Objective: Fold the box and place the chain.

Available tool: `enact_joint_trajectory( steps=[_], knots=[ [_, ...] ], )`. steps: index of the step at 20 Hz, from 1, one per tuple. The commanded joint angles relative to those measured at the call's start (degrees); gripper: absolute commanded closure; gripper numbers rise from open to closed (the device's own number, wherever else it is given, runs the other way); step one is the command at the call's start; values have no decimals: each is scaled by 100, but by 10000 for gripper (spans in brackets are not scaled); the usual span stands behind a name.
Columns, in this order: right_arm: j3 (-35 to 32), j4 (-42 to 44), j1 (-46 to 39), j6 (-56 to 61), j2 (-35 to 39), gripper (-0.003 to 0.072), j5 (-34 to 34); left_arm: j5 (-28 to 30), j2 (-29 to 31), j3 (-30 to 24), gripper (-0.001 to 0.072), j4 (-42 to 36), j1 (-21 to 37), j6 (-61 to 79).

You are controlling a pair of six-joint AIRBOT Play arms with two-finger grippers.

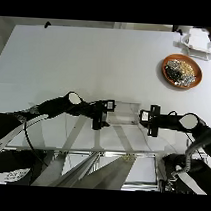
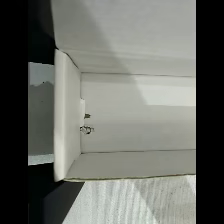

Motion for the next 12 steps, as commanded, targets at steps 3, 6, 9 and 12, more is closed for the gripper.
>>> enact_joint_trajectory(
  steps=[3,6,9,12],
  knots=[
    [-2,203,509,-179,-92,504,-94,2,2,0,275,0,0,2],
    [-2,203,793,-170,-179,504,-448,0,2,0,275,0,0,2],
    [-2,210,798,-155,-271,504,-601,0,2,0,275,0,0,2],
    [-2,385,798,-192,-282,507,-658,2,2,0,275,0,0,2]
  ],
)
